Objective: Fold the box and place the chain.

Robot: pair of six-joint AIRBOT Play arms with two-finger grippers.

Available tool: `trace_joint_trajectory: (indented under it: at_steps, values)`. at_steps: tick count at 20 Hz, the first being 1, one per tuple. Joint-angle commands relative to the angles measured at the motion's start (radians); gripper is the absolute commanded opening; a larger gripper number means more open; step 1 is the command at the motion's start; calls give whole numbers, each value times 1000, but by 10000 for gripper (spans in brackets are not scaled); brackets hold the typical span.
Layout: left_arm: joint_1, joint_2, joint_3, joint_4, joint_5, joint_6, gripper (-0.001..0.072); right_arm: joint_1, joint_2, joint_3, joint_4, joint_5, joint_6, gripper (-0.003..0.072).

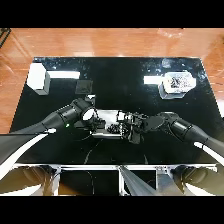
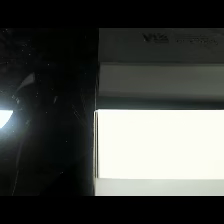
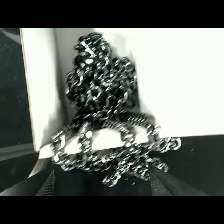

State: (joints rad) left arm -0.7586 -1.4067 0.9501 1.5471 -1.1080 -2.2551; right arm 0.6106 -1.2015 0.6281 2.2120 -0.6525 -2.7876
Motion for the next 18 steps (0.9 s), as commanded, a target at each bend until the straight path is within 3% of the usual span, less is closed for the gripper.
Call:
trace_joint_trajectory:
  at_steps: [1, 9, 13, 15, 16, 18]
  values:
    - [0, -1, 1, 0, 0, 0, 22, 8, -24, 0, 21, 29, -13, 709]
    - [0, -1, 1, -3, -4, 0, 22, 58, -49, 0, 26, 58, -44, 697]
    - [0, -1, 1, -3, -4, 0, 22, 58, -49, 0, 13, 13, -39, 261]
    - [0, -1, 1, -3, -4, 0, 22, 58, -49, 0, 8, -16, -36, 167]
    - [0, -1, 1, -3, -4, 0, 22, 57, -48, 0, -2, -33, -35, 37]
    - [0, -1, 1, -3, -4, 0, 22, 57, -45, 0, -48, -57, 31, 27]
